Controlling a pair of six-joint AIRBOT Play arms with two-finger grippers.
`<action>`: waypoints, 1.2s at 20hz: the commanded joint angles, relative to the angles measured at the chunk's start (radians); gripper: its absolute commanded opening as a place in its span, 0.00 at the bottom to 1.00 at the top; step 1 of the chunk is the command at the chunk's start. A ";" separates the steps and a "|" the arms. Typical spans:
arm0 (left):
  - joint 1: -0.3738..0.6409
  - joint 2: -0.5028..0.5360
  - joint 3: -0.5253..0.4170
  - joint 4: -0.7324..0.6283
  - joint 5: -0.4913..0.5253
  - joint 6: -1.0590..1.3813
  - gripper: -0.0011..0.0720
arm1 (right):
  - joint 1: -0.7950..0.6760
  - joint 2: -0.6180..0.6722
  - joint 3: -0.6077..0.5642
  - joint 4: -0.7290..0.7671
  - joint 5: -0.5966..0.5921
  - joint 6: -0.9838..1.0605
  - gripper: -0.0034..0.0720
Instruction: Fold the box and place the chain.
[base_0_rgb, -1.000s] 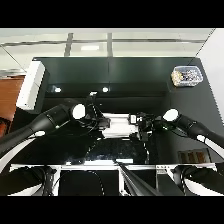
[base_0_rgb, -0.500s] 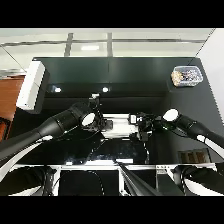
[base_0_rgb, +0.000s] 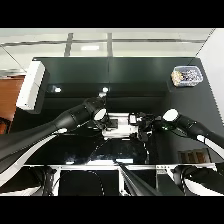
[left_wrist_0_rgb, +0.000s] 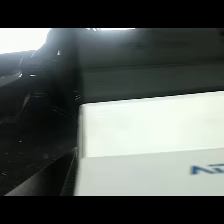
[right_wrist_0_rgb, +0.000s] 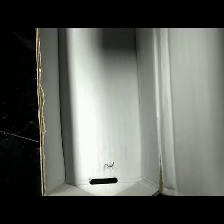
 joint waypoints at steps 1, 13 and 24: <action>-0.007 -0.022 0.027 -0.008 -0.021 -0.017 0.46 | 0.000 0.000 0.000 0.000 0.000 0.000 0.37; -0.011 -0.060 0.026 -0.011 -0.045 -0.050 0.40 | 0.000 0.000 0.000 0.000 0.001 0.000 0.37; -0.010 -0.060 0.026 -0.011 -0.039 -0.053 0.51 | 0.000 0.000 0.000 0.000 0.000 0.000 0.37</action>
